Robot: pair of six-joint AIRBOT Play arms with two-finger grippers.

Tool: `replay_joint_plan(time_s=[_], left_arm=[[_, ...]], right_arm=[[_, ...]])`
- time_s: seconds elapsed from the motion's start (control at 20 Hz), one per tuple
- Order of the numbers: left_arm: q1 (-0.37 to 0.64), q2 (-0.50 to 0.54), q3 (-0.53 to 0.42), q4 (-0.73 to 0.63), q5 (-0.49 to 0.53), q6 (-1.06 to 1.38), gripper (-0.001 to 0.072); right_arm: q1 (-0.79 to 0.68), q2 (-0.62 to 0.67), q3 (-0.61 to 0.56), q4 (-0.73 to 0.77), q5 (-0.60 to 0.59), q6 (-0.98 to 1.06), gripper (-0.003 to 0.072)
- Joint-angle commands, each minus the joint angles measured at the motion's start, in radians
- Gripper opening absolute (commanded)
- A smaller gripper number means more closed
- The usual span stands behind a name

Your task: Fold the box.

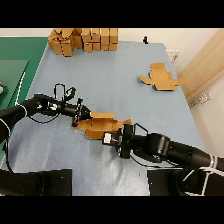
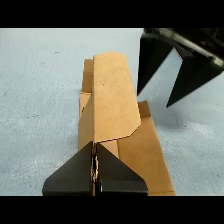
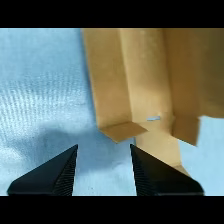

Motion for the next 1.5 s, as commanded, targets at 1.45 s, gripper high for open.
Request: replay_joint_plan(time_s=[1.45], left_arm=[[0.0, 0.0, 0.0, -0.001, 0.002, -0.046, 0.0016]], right_arm=[[-0.095, -0.141, 0.078, -0.48, 0.177, 0.569, 0.0606]])
